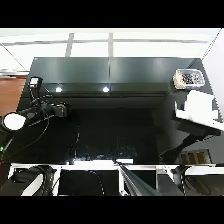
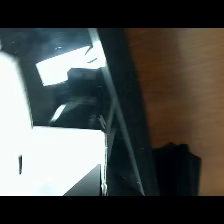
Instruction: Fold the box and place the chain.
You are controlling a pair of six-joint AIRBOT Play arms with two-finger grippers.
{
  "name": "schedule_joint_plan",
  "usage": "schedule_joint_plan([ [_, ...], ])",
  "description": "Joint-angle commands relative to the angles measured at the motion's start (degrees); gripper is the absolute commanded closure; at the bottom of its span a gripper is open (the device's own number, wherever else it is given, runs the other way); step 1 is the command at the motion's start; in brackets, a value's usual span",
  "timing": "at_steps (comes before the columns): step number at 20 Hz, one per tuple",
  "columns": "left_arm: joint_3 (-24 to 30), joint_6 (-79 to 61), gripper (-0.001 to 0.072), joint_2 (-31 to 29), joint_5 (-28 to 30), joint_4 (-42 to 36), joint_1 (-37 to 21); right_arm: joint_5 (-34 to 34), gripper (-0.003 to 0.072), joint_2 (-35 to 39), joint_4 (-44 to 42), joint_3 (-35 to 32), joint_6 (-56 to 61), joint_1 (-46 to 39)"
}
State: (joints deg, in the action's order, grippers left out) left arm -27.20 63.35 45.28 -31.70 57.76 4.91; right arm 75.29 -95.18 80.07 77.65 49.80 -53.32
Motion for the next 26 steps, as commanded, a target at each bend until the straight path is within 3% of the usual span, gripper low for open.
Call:
schedule_joint_plan([
  [1,0.0,0.1,0.0000,0.0,-0.1,-0.2,0.0,4.5,0.0669,0.8,-5.9,0.1,-2.6,0.0],
  [5,0.0,0.0,0.0000,0.0,0.1,0.1,0.0,6.2,0.0669,6.6,-16.4,-3.5,-3.3,0.0],
  [11,0.0,0.1,0.0001,0.0,0.1,0.0,0.0,3.6,0.0669,22.0,-27.6,-20.5,-5.1,2.5],
  [16,0.0,0.1,0.0001,0.2,-0.4,-0.5,0.0,-2.1,0.0669,32.6,-37.0,-34.4,-5.6,14.8],
  [19,0.0,0.0,0.0001,1.5,-0.2,-5.3,0.6,-11.7,0.0669,37.3,-47.2,-42.9,-7.7,28.0],
  [23,-1.2,-3.7,0.0006,7.3,-1.0,-15.6,2.6,-32.4,0.0670,39.1,-57.8,-50.6,-11.8,51.4],
  [26,-8.3,-11.6,0.0006,17.6,-14.4,-24.4,1.6,-45.8,0.0670,39.1,-57.6,-51.0,-11.8,65.2],
])
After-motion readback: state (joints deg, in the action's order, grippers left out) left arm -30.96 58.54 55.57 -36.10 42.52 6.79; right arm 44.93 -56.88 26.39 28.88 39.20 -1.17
